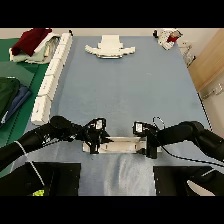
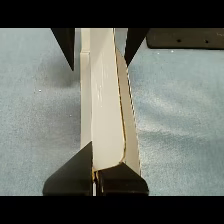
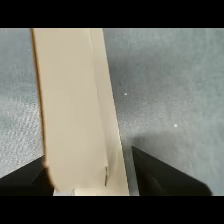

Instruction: Fold the box.

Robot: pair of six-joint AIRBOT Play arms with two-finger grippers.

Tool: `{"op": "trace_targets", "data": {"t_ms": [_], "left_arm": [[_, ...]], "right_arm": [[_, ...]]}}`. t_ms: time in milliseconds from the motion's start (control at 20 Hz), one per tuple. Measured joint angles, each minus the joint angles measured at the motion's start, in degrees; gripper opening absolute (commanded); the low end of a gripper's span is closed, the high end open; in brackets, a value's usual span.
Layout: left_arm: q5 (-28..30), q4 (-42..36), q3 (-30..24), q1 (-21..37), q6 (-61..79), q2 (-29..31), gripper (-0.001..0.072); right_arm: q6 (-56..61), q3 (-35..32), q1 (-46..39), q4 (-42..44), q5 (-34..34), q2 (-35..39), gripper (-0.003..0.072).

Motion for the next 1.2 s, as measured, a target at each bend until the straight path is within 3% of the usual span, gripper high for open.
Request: {"op": "trace_targets", "data": {"t_ms": [300, 1200], "left_arm": [[0.00, 0.02, 0.00, 0.00, 0.00, 0.00, 0.0016], [0.00, 0.02, 0.00, 0.00, 0.00, 0.00, 0.0015]], "right_arm": [[-7.32, -0.33, -1.99, 3.74, -0.13, -2.49, 0.0720], [-10.08, -2.25, -0.44, 5.25, 2.51, -2.82, 0.0694]]}}
